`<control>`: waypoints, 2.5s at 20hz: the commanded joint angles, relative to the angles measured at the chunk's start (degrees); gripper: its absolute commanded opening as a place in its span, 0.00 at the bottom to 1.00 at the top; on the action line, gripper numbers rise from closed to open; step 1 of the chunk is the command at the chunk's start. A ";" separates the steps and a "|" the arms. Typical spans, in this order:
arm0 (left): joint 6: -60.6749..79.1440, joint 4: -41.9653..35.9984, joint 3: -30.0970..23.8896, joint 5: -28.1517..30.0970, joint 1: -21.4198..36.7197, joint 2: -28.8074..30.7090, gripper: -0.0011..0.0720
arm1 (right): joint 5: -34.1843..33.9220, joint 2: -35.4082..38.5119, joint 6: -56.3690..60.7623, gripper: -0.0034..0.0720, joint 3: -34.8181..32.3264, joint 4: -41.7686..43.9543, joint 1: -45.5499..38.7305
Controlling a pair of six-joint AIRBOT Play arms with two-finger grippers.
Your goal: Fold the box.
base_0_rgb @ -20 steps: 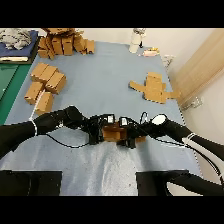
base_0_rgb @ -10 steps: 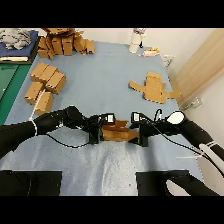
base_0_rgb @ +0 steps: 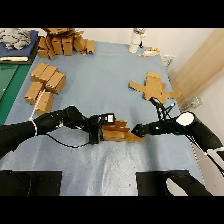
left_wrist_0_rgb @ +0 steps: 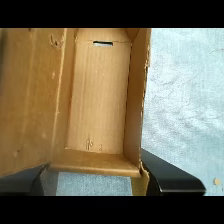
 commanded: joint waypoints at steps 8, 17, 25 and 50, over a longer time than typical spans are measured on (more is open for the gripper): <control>0.00 0.00 0.00 0.00 0.02 0.00 0.67 | -0.63 0.48 14.67 1.00 -0.02 6.45 -0.28; 0.00 0.00 0.00 0.00 0.02 0.00 0.67 | -1.97 0.48 11.08 1.00 -0.02 13.25 -0.28; -0.09 0.04 -0.02 0.15 0.02 0.00 0.67 | -4.20 0.48 11.10 1.00 -0.02 13.42 -0.28; -11.98 8.90 0.11 0.44 3.28 0.83 0.67 | -4.68 0.48 10.64 0.42 -0.02 14.93 -0.28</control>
